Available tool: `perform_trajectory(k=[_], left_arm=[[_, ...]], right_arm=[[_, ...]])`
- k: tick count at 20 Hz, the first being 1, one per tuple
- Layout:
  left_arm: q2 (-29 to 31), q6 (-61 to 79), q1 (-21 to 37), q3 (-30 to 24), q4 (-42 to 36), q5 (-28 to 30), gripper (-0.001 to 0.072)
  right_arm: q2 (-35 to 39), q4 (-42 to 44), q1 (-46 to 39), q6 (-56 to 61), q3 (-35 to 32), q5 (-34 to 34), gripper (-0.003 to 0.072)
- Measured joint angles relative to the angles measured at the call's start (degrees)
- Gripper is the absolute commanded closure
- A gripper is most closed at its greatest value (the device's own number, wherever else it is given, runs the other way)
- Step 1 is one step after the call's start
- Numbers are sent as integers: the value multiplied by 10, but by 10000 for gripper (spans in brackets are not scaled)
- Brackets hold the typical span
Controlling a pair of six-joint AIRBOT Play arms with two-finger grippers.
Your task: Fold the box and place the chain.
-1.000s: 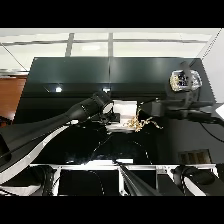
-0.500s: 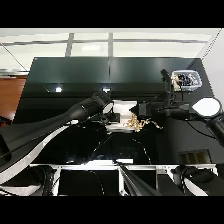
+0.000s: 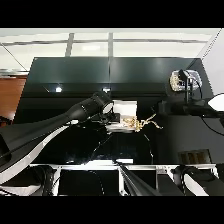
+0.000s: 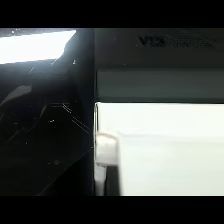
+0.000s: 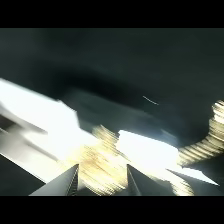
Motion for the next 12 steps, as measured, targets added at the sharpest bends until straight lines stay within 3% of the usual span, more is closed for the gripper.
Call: perform_trajectory(k=[1, 2, 8, 12], left_arm=[[0, 0, 0, 0, 0, 0, 677], [0, 0, 0, 0, 0, 0, 677], [0, 0, 0, 0, 0, 0, 677], [0, 0, 0, 0, 0, 0, 677]], right_arm=[[0, -20, -10, -35, -8, 2, 239], [-1, -35, -14, -70, -19, 0, -33], [-42, -64, 59, -347, -89, -82, -27], [-79, -25, 113, -528, -101, -104, -27]])
